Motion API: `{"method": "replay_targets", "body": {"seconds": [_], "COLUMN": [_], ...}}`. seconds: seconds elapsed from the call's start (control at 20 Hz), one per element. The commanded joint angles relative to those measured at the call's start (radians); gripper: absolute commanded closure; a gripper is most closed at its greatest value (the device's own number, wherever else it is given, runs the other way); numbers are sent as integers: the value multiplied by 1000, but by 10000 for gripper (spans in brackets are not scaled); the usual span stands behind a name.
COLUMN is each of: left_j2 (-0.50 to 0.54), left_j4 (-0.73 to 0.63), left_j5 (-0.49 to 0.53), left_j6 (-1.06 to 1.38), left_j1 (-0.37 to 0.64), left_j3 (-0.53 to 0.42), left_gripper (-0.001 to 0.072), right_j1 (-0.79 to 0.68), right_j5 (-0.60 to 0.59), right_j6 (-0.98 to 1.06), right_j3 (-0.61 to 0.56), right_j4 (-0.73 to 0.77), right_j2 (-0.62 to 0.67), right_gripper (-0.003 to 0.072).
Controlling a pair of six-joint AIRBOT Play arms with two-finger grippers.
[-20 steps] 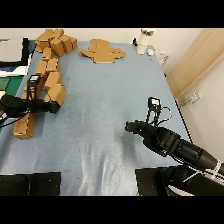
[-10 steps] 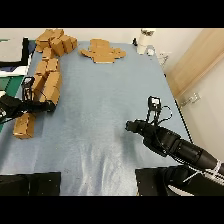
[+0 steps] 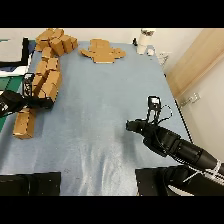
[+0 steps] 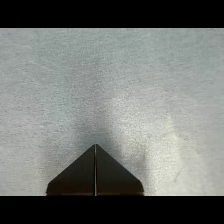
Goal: Fold the box.
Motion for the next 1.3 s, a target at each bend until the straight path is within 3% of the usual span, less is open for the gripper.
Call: {"method": "replay_targets", "body": {"seconds": [0.0, 0.05, 0.25, 0.3, 0.45, 0.65, 0.8, 0.95, 1.15, 1.2, 1.25], "left_j2": [-16, -16, -16, -16, -16, -16, -8, 32, 90, 97, 100], "left_j4": [116, 116, 119, 119, 119, 130, 244, 320, 255, 221, 182], "left_j5": [-11, -11, -10, -11, -68, -226, -372, -448, -509, -509, -509], "left_j6": [-80, -80, -80, -80, -102, -119, -204, -235, -234, -234, -229], "left_j1": [0, 0, 0, 0, 3, 4, 4, 4, -35, -68, -108], "left_j3": [15, 15, 15, 16, 37, 115, 198, 271, 370, 386, 399], "left_gripper": [216, 103, 85, 13, 13, 13, 13, 13, 15, 139, 500], "right_j1": [0, 0, 0, 0, 0, 0, 0, 0, -18, -45, -75], "right_j5": [0, 0, 0, 0, -1, 0, -3, -3, -3, 0, 0], "right_j6": [0, 0, 0, 0, 0, -21, -67, -126, -226, -265, -317], "right_j3": [1, 1, 1, 1, 3, 18, 30, 30, 66, 100, 140], "right_j4": [-5, -7, -8, -7, -6, 2, 48, 103, 189, 209, 227], "right_j2": [1, 1, 1, 1, 1, 1, 1, 0, -34, -68, -105], "right_gripper": [682, 682, 682, 682, 682, 682, 682, 682, 682, 682, 682]}}
